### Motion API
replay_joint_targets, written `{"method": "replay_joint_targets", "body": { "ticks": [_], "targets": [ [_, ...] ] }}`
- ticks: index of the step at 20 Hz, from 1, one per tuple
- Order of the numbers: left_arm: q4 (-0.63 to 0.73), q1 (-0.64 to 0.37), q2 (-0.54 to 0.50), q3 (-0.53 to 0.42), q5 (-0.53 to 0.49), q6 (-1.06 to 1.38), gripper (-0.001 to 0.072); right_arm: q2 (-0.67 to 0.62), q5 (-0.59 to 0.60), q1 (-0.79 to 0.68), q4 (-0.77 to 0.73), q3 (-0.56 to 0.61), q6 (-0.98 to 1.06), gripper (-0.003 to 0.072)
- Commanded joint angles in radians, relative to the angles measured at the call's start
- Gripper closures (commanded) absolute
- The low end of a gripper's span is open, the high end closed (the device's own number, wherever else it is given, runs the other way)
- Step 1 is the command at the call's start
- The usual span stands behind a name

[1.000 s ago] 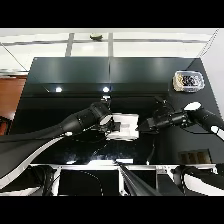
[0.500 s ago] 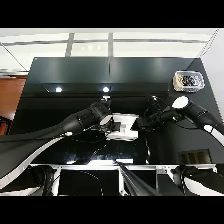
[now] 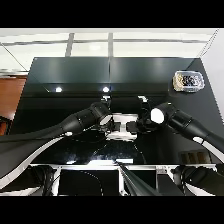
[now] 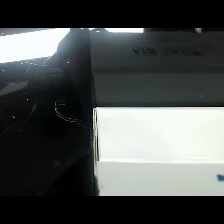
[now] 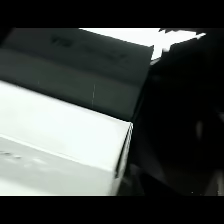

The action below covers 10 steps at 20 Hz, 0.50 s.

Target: Fold the box and place the chain.

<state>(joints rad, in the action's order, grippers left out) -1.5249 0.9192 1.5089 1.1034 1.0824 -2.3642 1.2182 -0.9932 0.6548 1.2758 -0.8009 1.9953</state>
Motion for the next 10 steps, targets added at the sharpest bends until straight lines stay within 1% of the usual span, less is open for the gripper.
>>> {"method": "replay_joint_targets", "body": {
  "ticks": [1,3,4,6,10],
  "targets": [
    [0.000,-0.001,0.000,0.000,0.000,0.000,0.0684,0.001,-0.021,0.091,0.174,-0.033,0.254,0.0314],
    [0.000,-0.001,0.000,0.000,0.000,0.000,0.0684,0.013,-0.031,0.102,0.180,-0.033,0.316,0.0321],
    [0.000,-0.001,0.000,0.000,0.000,0.000,0.0684,0.023,-0.032,0.104,0.188,-0.033,0.340,0.0370],
    [0.000,-0.001,0.000,0.000,0.000,0.000,0.0684,0.045,-0.048,0.103,0.201,-0.033,0.385,0.0370],
    [0.000,-0.001,0.000,0.000,0.000,0.000,0.0684,0.071,-0.061,0.104,0.183,-0.033,0.396,0.0371]
  ]
}}
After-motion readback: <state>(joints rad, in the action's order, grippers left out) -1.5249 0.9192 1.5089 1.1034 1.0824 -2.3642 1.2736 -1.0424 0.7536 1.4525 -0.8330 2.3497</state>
